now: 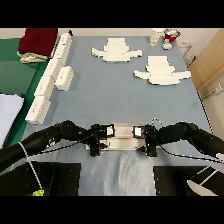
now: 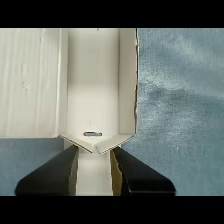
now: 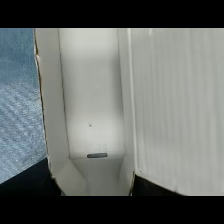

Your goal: Fold the box.

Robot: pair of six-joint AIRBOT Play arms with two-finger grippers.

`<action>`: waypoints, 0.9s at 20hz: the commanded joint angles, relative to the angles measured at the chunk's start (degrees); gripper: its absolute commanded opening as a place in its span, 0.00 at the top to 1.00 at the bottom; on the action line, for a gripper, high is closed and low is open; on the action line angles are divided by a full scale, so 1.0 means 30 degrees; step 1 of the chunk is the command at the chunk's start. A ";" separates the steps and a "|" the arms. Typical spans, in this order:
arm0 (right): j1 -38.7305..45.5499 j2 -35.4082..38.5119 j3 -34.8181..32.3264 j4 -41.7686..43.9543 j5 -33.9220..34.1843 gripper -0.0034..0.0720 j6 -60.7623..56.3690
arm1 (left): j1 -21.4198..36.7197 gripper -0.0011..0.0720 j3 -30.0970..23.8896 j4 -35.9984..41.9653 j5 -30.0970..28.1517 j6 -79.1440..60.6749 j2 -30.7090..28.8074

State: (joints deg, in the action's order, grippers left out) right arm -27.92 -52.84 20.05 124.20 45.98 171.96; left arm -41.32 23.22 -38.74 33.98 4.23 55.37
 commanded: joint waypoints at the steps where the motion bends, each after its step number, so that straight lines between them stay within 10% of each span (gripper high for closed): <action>1: -0.0007 0.0022 0.0000 0.0015 -0.0007 0.32 -0.0007 | -0.0036 0.60 0.0000 0.0219 -0.0328 -0.1064 0.0015; 5: -0.0007 0.0015 0.0000 0.0015 -0.0015 0.32 -0.0007 | -0.0313 0.90 -0.0007 0.0714 -0.0299 -0.1661 0.0015; 18: -0.0007 0.0015 0.0000 0.0015 -0.0015 0.32 -0.0007 | -0.0998 0.81 0.0000 0.2783 -0.1661 -0.2412 0.0823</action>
